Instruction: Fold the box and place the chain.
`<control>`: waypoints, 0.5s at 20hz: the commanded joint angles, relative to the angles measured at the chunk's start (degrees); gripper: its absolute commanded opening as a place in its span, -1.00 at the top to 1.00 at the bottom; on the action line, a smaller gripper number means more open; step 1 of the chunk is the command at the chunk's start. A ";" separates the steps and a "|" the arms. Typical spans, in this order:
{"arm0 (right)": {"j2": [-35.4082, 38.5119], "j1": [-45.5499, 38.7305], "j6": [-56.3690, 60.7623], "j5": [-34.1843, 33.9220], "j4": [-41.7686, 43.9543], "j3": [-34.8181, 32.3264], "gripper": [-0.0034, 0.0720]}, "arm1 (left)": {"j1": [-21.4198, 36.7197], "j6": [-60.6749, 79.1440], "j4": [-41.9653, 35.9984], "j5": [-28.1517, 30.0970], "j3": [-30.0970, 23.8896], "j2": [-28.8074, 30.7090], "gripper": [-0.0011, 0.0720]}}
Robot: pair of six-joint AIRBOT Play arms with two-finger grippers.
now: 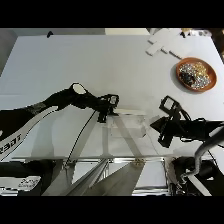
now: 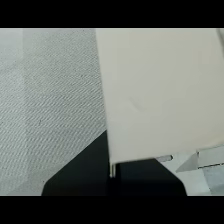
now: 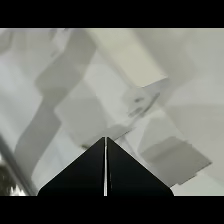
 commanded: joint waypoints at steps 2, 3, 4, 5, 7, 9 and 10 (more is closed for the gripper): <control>-3.34 0.04 -13.97 7.32 0.02 -0.39 0.87 | 0.04 0.00 0.00 0.00 0.00 0.00 0.94; -4.22 0.66 -13.94 6.97 -0.17 -0.55 0.86 | 0.04 0.00 0.00 -0.02 0.00 0.00 0.94; -4.90 1.03 -13.99 6.14 0.13 -1.01 0.86 | 0.04 0.00 0.00 -0.02 0.00 0.00 0.94; -5.09 0.90 -14.38 3.52 0.44 -1.92 0.75 | 0.04 0.00 0.00 0.00 -0.02 0.00 0.94; -4.59 1.77 -16.79 -6.95 0.31 -6.08 0.03 | 0.04 0.00 0.00 -0.02 -0.02 0.00 0.94; -3.17 4.02 -20.26 -16.81 -0.04 -10.97 -0.70 | 0.04 0.00 0.00 -0.02 -0.02 0.00 0.94; -1.99 5.88 -22.84 -19.41 -0.04 -12.81 -0.71 | 0.04 0.00 0.00 -0.11 -0.02 0.00 0.94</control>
